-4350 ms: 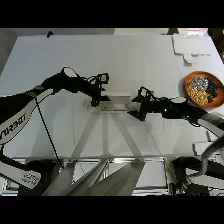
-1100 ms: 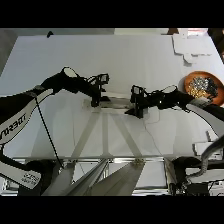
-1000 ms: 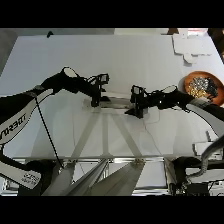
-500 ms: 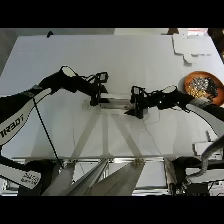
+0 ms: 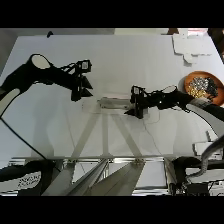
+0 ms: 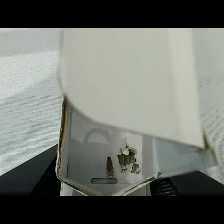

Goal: Fold the box and place the chain.

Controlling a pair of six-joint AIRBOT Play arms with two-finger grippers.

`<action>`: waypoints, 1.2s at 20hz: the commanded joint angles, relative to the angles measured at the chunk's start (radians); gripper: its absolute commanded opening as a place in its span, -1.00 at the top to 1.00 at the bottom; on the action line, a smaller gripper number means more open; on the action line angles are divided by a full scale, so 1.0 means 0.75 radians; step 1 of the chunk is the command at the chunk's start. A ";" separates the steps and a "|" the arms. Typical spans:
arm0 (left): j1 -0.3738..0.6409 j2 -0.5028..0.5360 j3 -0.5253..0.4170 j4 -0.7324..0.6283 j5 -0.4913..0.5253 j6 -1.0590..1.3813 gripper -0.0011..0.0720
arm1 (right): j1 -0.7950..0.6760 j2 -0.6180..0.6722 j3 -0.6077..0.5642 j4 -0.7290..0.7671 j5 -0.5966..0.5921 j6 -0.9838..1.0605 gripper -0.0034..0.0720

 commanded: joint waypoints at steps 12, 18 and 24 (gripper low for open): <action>-0.275 -0.019 -0.120 -0.374 -0.013 -0.116 0.96 | 0.001 -0.001 0.001 0.001 0.000 0.000 -0.24; -0.215 -0.042 -0.120 -0.372 0.554 -0.119 0.96 | 0.001 -0.001 0.001 0.001 0.001 0.000 -0.24; -0.200 -0.207 -0.120 -0.398 0.724 -0.143 0.94 | 0.001 -0.001 0.001 0.001 0.000 0.000 -0.24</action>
